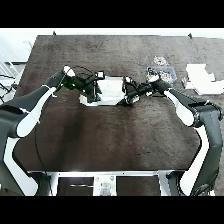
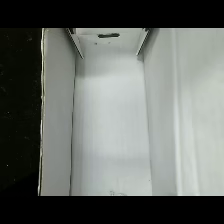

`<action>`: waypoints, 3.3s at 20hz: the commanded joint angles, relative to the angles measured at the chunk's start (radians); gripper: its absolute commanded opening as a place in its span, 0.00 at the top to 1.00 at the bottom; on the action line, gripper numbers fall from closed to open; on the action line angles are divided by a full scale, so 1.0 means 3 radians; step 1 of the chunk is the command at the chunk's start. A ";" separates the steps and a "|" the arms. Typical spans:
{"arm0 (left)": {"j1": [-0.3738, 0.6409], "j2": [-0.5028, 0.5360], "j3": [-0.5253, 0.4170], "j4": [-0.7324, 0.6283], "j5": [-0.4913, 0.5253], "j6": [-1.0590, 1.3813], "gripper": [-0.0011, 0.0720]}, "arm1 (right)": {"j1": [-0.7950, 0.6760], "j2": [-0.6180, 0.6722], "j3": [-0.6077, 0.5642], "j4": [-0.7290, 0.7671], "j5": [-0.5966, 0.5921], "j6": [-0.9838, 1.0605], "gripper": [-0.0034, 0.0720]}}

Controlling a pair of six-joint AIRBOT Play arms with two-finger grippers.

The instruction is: Fold the box and place the chain.

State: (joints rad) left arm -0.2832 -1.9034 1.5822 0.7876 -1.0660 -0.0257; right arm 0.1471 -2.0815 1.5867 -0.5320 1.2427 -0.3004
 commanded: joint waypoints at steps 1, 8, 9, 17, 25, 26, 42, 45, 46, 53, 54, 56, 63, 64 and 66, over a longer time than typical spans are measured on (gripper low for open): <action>0.0053 -0.0001 0.0000 0.0130 -0.0005 -0.0128 0.24 | 0.0004 -0.0003 -0.0001 0.0001 0.0000 0.0000 0.19; 0.0259 -0.0001 0.0000 0.0156 -0.0139 -0.0174 0.80 | 0.0004 -0.0003 -0.0001 0.0001 0.0000 0.0000 0.19; 0.0278 -0.0001 0.0000 0.0156 -0.0167 -0.0174 0.91 | 0.0004 -0.0003 -0.0001 0.0001 0.0001 0.0000 0.19; 0.0445 0.0217 -0.0008 0.0156 -0.0436 -0.1015 0.97 | 0.0004 -0.0003 -0.0001 0.0001 0.0000 0.0000 0.19; 0.0445 0.1204 -0.1026 0.0083 0.0394 -0.2861 0.97 | 0.0004 -0.0003 -0.0001 0.0001 0.0000 0.0000 0.19; 0.0445 0.1294 -0.1116 0.0108 0.0392 -0.3059 0.97 | 0.0004 -0.0003 -0.0001 0.0001 0.0000 0.0000 0.19; 0.1217 0.1417 -0.1628 -0.0131 0.0093 -0.3702 0.97 | 0.0004 -0.0003 -0.0001 0.0001 0.0000 0.0000 0.19; 0.1233 0.1283 -0.1628 -0.0225 0.0037 -0.3651 0.97 | 0.0004 -0.0003 -0.0001 0.0001 0.0000 0.0000 0.19; 0.1233 0.1213 -0.1628 -0.0328 0.0020 -0.3593 0.97 | 0.0004 -0.0003 -0.0001 0.0001 0.0000 0.0000 0.19; 0.1139 0.0779 -0.1625 -0.0790 0.0114 -0.3375 0.97 | 0.0004 -0.0003 -0.0001 0.0001 0.0000 0.0000 0.19; 0.1105 0.0732 -0.1621 -0.0805 0.0182 -0.3372 0.97 | 0.0004 -0.0003 -0.0001 0.0001 0.0000 0.0001 0.19; 0.1012 0.0682 -0.1621 -0.0884 0.0328 -0.3306 0.97 | 0.0004 -0.0003 -0.0001 0.0001 0.0000 0.0000 0.19; 0.0645 0.0456 -0.1540 -0.1230 0.0557 -0.3132 0.96 | 0.0004 -0.0003 -0.0001 0.0001 0.0000 0.0000 0.19; 0.0628 0.0458 -0.1470 -0.1268 0.0534 -0.3113 0.96 | 0.0004 -0.0003 -0.0001 0.0001 0.0000 0.0000 0.19; 0.0622 0.0458 -0.1300 -0.1272 0.0441 -0.3118 0.96 | 0.0004 -0.0003 -0.0001 0.0001 0.0000 0.0000 0.19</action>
State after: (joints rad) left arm -0.0784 -1.7569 1.1446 0.4389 -0.9184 -0.9810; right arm 0.1474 -2.0815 1.5867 -0.5320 1.2427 -0.3004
